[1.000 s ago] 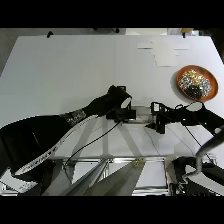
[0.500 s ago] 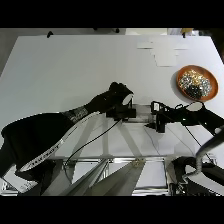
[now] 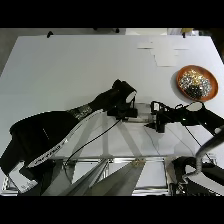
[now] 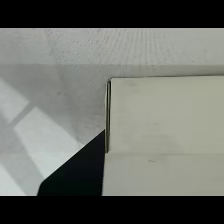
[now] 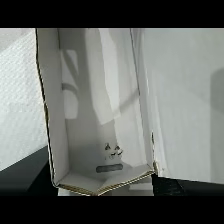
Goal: Fold the box and place the chain.
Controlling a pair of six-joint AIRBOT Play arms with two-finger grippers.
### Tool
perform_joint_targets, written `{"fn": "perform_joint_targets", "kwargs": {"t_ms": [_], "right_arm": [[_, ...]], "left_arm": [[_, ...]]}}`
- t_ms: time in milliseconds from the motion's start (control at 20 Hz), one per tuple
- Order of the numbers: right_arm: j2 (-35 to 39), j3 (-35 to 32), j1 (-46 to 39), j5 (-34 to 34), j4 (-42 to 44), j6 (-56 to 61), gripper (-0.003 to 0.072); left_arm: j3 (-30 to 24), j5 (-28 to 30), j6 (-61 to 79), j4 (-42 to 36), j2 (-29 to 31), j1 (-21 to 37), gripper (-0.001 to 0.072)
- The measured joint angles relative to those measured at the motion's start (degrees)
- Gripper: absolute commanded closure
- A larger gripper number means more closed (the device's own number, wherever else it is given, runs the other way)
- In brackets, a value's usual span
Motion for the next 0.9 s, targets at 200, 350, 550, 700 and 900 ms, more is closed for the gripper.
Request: {"fn": "perform_joint_targets", "kwargs": {"t_ms": [200,350,550,700,900], "right_arm": [[0.0,0.0,0.0,0.0,0.0,0.0,0.0272],[0.0,0.0,0.0,-0.1,-0.1,-0.3,0.0272],[0.0,0.0,0.0,0.0,-0.1,0.2,0.0272],[0.0,0.0,0.0,0.0,-0.1,0.0,0.0272],[0.0,0.0,0.0,0.0,-0.1,-0.3,0.0272]], "left_arm": [[0.1,0.1,0.1,0.2,-0.6,-0.6,0.0674],[0.0,0.8,0.4,0.3,-1.0,-0.9,0.056],[0.0,1.3,0.0,0.0,-1.0,-1.0,0.0708],[0.0,1.2,0.2,-0.2,-1.0,-1.1,0.0705],[0.0,1.0,0.6,-0.2,-0.8,-1.1,0.0556]]}}
